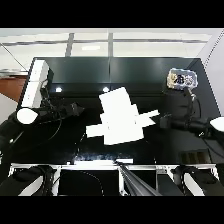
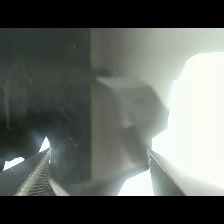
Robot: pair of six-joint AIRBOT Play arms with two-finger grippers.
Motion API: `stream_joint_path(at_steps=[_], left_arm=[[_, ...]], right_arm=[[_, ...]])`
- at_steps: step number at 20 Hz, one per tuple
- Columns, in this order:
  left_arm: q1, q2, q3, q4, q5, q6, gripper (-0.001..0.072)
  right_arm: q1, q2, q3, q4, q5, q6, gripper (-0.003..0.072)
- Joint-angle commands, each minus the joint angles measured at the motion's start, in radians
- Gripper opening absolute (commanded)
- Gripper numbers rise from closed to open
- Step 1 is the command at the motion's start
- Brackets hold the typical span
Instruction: Fold the box and place the chain.
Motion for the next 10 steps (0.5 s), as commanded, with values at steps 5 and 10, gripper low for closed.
stream_joint_path(at_steps=[5,10], left_arm=[[0.138,-0.23,0.004,-0.511,-0.356,0.583,0.0701],[0.052,-0.417,0.051,-0.583,-0.348,0.805,0.0701]], right_arm=[[0.15,0.117,-0.119,-0.021,-0.162,0.033,0.0029],[0.154,0.117,-0.119,-0.022,-0.172,0.051,0.0029]])
